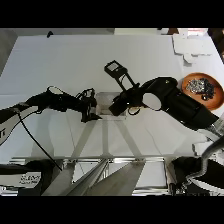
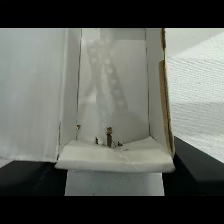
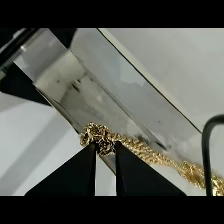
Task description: Fold the box and place the chain.
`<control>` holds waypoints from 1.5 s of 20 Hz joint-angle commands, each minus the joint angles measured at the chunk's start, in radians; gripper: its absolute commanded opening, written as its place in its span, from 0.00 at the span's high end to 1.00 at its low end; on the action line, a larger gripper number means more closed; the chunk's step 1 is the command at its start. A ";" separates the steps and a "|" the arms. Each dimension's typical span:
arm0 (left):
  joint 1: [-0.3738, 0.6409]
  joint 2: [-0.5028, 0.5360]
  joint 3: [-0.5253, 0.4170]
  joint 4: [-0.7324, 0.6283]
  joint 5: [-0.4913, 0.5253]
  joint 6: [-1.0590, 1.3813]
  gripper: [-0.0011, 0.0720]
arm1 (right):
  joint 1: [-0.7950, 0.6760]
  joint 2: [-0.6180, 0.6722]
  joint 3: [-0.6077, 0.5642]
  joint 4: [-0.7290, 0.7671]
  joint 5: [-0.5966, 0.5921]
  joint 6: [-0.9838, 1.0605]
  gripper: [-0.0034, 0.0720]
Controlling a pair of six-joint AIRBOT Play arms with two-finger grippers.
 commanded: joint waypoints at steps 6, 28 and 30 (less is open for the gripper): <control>0.000 0.000 0.000 0.000 0.000 0.000 0.45 | 0.030 -0.116 0.001 0.057 -0.208 0.002 0.94; 0.000 0.000 0.000 0.000 0.000 0.000 0.45 | -0.587 -0.006 -0.021 0.006 0.318 -0.551 0.25; 0.000 0.000 0.000 0.000 0.000 0.000 0.45 | -0.605 -0.056 -0.021 0.007 0.311 -0.710 0.24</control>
